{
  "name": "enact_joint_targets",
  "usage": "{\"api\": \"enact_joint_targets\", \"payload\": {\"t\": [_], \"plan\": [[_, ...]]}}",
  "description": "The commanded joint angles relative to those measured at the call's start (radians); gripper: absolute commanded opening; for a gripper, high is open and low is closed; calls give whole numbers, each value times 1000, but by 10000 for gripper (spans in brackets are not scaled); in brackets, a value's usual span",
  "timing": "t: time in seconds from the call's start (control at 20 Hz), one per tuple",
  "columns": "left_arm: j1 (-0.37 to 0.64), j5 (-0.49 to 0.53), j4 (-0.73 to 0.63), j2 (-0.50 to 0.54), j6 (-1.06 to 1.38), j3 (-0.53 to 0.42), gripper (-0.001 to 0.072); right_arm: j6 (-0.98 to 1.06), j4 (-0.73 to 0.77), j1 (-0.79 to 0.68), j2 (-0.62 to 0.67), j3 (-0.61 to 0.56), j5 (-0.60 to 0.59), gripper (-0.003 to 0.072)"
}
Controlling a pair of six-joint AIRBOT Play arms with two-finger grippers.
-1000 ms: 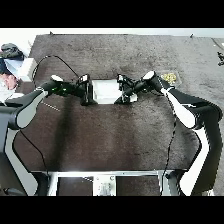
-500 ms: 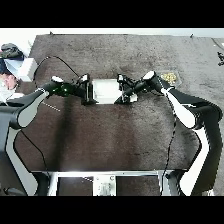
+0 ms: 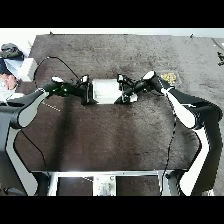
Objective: Fold the box and place the chain.
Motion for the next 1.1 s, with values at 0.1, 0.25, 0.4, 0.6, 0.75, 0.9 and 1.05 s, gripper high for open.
{"api": "enact_joint_targets", "payload": {"t": [0.1,0.25,0.4,0.6,0.75,0.9,1.05], "plan": [[0,9,-8,-3,-39,0,702,0,0,1,0,0,0,463],[0,6,-20,-13,-39,0,613,0,0,1,0,0,0,463],[0,19,-2,-23,-27,0,614,0,0,1,0,0,0,463],[0,-2,-8,-29,30,1,614,0,0,1,0,0,1,463],[0,-6,-10,-29,35,1,613,0,0,1,0,0,0,463],[0,-7,-12,-29,35,1,612,0,0,1,0,0,0,463],[0,-8,-17,-29,34,1,608,0,0,1,0,0,0,463]]}}
